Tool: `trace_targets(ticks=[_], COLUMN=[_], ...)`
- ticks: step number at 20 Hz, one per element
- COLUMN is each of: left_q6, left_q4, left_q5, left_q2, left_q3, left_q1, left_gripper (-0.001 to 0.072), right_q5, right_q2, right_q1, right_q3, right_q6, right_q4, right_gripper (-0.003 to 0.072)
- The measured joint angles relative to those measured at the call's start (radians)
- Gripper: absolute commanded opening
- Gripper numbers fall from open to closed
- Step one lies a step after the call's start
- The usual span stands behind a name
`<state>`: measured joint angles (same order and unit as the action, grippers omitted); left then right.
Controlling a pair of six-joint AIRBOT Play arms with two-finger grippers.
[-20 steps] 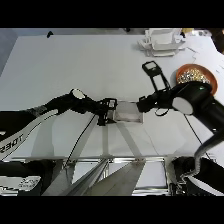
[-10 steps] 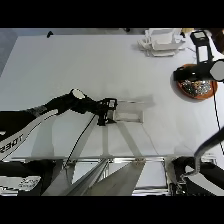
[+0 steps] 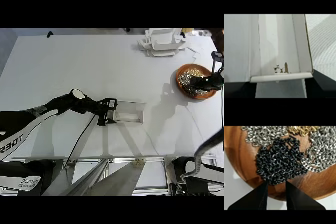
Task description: Fold the box and place the chain.
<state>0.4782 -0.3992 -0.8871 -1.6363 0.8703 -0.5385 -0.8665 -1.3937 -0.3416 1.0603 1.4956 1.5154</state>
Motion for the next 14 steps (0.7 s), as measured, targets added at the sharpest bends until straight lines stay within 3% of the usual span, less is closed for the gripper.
trace_targets(ticks=[9, 12, 13, 14], left_q6=[0.000, 0.000, 0.000, 0.000], left_q4=[0.000, 0.000, 0.000, 0.000], left_q5=[0.000, 0.000, 0.000, 0.000], left_q2=[0.000, 0.000, 0.000, 0.000], left_q3=[0.000, 0.000, 0.000, 0.000], left_q1=[0.000, 0.000, 0.000, 0.000], left_gripper=[0.0209, 0.0209, 0.0209, 0.0209], right_q5=[0.029, 0.040, 0.041, 0.042], right_q2=[-0.085, -0.102, -0.105, -0.108], right_q1=[-0.058, -0.060, -0.061, -0.061], right_q3=[0.000, 0.000, 0.000, 0.000], right_q6=[-0.001, -0.002, -0.002, -0.001], right_q4=[-0.130, -0.148, -0.151, -0.155], right_gripper=[0.0218, 0.0140, 0.0017, 0.0018])
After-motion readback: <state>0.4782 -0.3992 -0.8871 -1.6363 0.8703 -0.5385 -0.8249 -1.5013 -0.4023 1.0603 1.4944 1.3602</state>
